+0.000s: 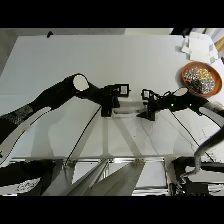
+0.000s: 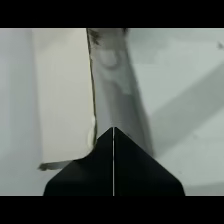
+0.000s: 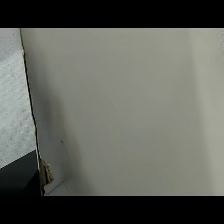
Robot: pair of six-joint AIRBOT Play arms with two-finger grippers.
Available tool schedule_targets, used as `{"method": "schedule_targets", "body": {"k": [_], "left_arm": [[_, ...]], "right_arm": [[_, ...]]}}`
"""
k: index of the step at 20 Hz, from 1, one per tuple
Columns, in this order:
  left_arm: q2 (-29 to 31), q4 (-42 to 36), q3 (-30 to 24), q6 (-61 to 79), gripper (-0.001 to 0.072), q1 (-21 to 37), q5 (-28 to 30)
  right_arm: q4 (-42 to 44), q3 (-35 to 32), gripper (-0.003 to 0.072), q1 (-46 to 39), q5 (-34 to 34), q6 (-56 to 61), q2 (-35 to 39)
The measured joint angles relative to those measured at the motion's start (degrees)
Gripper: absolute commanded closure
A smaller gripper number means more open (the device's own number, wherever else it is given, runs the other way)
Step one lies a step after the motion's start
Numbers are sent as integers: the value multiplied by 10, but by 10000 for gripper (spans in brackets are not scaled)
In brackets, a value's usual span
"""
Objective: Fold the box and place the chain.
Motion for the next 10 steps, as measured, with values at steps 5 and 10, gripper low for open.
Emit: {"method": "schedule_targets", "body": {"k": [5,10], "left_arm": [[-16,-54,0,-5,704,3,59],[-61,-70,0,-37,704,5,85]], "right_arm": [[0,0,127,0,-1,0,0],[0,0,127,0,-1,0,0]]}}
